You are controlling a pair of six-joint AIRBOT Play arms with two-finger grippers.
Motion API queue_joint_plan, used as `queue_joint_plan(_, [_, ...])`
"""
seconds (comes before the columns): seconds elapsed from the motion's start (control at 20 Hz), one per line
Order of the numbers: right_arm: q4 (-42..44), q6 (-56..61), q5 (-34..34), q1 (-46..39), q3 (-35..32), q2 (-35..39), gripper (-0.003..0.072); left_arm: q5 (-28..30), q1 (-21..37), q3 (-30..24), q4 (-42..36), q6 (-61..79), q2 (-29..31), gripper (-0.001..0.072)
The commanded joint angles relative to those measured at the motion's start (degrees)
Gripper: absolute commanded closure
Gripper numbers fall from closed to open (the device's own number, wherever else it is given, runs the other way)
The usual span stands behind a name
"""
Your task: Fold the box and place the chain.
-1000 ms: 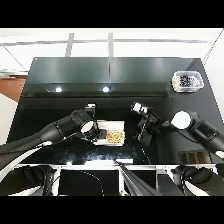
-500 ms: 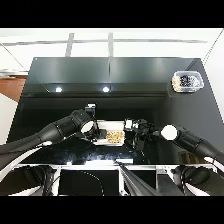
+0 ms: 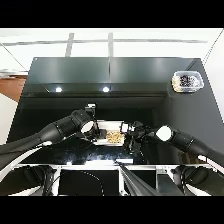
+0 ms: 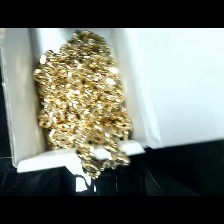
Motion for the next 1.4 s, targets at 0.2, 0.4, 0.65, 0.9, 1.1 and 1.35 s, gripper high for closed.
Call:
queue_joint_plan(0.2, [-0.1, -0.5, -1.3, 0.9, 0.0, -1.0, 0.0457, 0.0, 0.0, 0.0, 0.0, 0.0, 0.0, 0.0678])
queue_joint_plan(0.4, [-0.8, -0.2, -1.2, 0.9, 0.0, -0.9, 0.0635, 0.0, 0.0, 0.0, 0.0, 0.0, 0.0, 0.0678])
queue_joint_plan(0.65, [-10.8, 9.1, -0.1, 0.9, 0.1, 0.6, 0.0635, -0.1, 0.0, 0.0, 0.0, 0.0, 0.0, 0.0678])
queue_joint_plan(0.9, [-20.5, 21.6, 8.0, -2.6, 1.0, 7.0, 0.0636, -1.2, 0.0, 0.0, 0.0, 0.0, 0.0, 0.0678])
queue_joint_plan(1.1, [-19.7, 29.3, 19.7, -6.3, 6.3, 12.8, 0.0636, -1.2, 0.0, 0.0, 0.0, 0.0, 0.0, 0.0678])
queue_joint_plan(1.35, [7.9, 31.6, 19.4, -4.9, 12.5, 13.2, 0.0634, -1.2, 0.0, 0.0, 0.1, -0.8, 0.0, 0.0678])
